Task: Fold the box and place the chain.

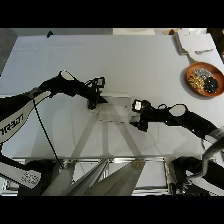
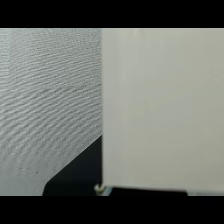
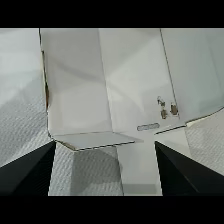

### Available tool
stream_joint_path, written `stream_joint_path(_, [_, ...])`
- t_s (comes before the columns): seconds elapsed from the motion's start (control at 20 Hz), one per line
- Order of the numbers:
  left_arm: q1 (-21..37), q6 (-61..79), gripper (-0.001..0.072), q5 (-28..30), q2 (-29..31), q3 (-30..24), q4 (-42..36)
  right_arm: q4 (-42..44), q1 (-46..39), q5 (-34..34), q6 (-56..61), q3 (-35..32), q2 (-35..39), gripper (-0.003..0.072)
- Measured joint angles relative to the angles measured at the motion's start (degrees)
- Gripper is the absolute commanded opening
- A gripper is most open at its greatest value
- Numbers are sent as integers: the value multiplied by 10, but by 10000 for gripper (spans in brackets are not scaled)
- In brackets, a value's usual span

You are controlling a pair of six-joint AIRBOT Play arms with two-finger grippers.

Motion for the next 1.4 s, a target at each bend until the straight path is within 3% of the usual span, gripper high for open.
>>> stream_joint_path(0.5, [0, 0, 14, 0, 0, 0, 0, 42, 0, 6, 20, -1, -18, 692])
stream_joint_path(0.9, [0, 0, 14, 0, 0, 0, 0, 65, 0, -46, 60, -1, 4, 692])
stream_joint_path(1.4, [0, 0, 14, 0, 0, 0, 0, 129, 0, -49, -77, -1, -7, 692])
